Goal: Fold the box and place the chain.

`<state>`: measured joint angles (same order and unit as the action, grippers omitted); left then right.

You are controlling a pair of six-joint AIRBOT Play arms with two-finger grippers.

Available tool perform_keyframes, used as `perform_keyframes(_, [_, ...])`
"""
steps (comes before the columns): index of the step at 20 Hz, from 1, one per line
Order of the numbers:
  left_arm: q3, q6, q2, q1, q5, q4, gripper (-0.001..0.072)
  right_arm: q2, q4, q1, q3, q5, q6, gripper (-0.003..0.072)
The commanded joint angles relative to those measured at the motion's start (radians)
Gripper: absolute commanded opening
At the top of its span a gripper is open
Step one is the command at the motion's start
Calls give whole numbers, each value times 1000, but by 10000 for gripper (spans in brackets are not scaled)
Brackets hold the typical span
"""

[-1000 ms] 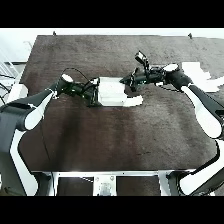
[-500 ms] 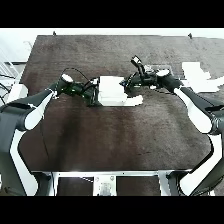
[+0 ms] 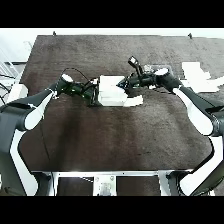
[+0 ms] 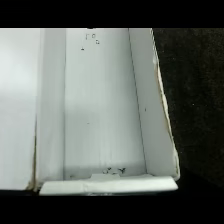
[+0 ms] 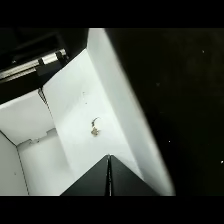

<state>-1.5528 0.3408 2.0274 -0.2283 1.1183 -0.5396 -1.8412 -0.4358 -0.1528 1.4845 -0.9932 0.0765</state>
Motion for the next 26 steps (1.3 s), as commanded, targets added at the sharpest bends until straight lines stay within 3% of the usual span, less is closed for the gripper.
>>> perform_keyframes(1, [-1, 0, 0, 0, 0, 0, 651, 95, -64, 8, -11, -33, -6, 13])
perform_keyframes(4, [-1, 0, 0, 0, 0, 0, 651, 207, -248, 26, -50, -33, -5, 23])
perform_keyframes(5, [-1, 0, 0, 0, 0, 0, 651, 230, -307, 31, -65, -33, -6, 218])
perform_keyframes(6, [-1, 0, 0, 0, 0, 0, 651, 242, -367, 37, -79, -34, -5, 549])
perform_keyframes(7, [-1, 0, 0, 0, 0, 0, 651, 241, -417, 39, -89, -33, -6, 625])
perform_keyframes(9, [-1, 0, 0, 0, 0, 0, 651, 233, -485, 39, -123, -23, -35, 625])
perform_keyframes(16, [0, 0, 0, 0, 0, -2, 651, 121, -482, 31, -148, -18, -108, 624])
perform_keyframes(22, [0, 0, 0, 0, 0, -2, 651, 101, -461, 3, -148, -18, -119, 623])
perform_keyframes(23, [0, 0, 0, 0, 0, -2, 651, 98, -450, 0, -148, -17, -121, 609])
perform_keyframes(26, [0, 0, 0, 0, 0, -2, 651, 90, -415, -8, -148, -18, -122, 421])
